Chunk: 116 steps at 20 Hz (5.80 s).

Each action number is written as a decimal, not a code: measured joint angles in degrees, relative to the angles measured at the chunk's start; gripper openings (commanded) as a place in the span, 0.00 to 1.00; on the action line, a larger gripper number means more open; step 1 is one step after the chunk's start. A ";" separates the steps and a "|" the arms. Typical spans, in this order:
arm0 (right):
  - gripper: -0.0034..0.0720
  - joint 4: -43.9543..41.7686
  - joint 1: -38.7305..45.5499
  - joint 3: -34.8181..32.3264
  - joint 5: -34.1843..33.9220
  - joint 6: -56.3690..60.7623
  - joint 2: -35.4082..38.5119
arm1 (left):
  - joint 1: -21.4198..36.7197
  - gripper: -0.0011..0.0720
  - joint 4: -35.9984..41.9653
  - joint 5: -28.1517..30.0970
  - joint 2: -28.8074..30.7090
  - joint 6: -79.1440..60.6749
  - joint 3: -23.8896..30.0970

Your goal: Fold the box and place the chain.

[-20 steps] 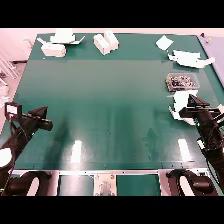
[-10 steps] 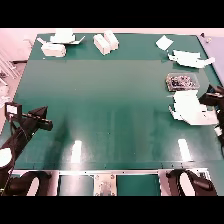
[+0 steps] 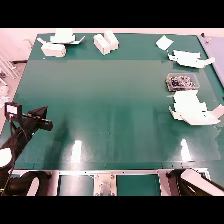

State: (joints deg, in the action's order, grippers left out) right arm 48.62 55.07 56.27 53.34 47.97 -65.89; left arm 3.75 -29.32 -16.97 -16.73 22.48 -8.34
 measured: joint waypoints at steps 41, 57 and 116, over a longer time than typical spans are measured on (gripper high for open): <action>0.70 7.91 4.15 30.77 24.85 -1.53 -41.81 | 0.00 0.05 0.02 -0.20 0.00 0.02 0.00; 0.24 10.05 3.98 30.77 27.04 -1.60 -42.25 | 0.00 0.04 0.02 0.09 0.00 0.02 0.00; 0.06 -60.26 -59.80 -21.88 -17.22 -25.57 -15.04 | 0.00 0.48 5.46 -1.97 -0.04 -0.31 -1.07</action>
State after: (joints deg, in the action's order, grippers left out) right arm -11.64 -4.73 34.39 36.12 22.39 -80.93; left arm 3.75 -23.86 -18.94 -16.78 22.17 -9.41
